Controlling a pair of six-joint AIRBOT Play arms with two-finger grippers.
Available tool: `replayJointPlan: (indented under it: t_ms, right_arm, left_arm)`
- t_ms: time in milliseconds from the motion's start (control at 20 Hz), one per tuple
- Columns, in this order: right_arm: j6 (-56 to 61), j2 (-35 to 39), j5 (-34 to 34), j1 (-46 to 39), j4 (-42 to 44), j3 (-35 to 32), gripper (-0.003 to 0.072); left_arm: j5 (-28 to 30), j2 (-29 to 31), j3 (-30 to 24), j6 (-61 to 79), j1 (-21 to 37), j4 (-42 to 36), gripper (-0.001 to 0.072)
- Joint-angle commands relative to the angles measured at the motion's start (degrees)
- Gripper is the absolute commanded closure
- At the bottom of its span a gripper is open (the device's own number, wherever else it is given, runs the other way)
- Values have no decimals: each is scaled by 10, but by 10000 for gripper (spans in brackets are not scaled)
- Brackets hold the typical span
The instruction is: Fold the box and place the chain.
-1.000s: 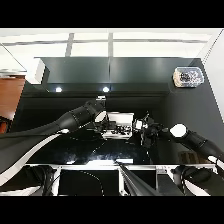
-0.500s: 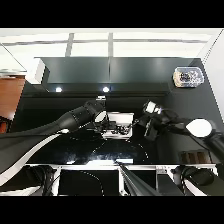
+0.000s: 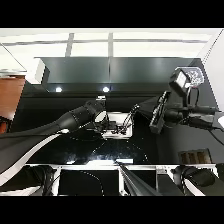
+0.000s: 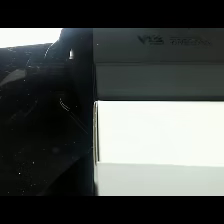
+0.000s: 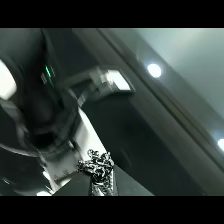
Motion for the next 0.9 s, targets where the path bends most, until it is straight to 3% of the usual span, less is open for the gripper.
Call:
replayJointPlan:
  t_ms: [0, 250, 550, 800, 850]
  right_arm:
    - [7, -6, 10, 0, 36, 5, 612]
    - [-19, -13, 7, 5, 106, 14, 612]
    - [-9, -17, 19, 5, 87, 33, 612]
    - [34, -44, 82, 5, 33, -10, 609]
    - [37, -49, 80, 5, 38, -23, 573]
  left_arm:
    - [0, 0, 0, 0, 0, 0, 682]
    - [1, 0, 0, 0, 0, 0, 682]
    - [1, 0, 0, 0, 0, 0, 682]
    - [1, 0, 0, 0, 0, 0, 682]
    - [1, 0, 0, 0, 0, 0, 682]
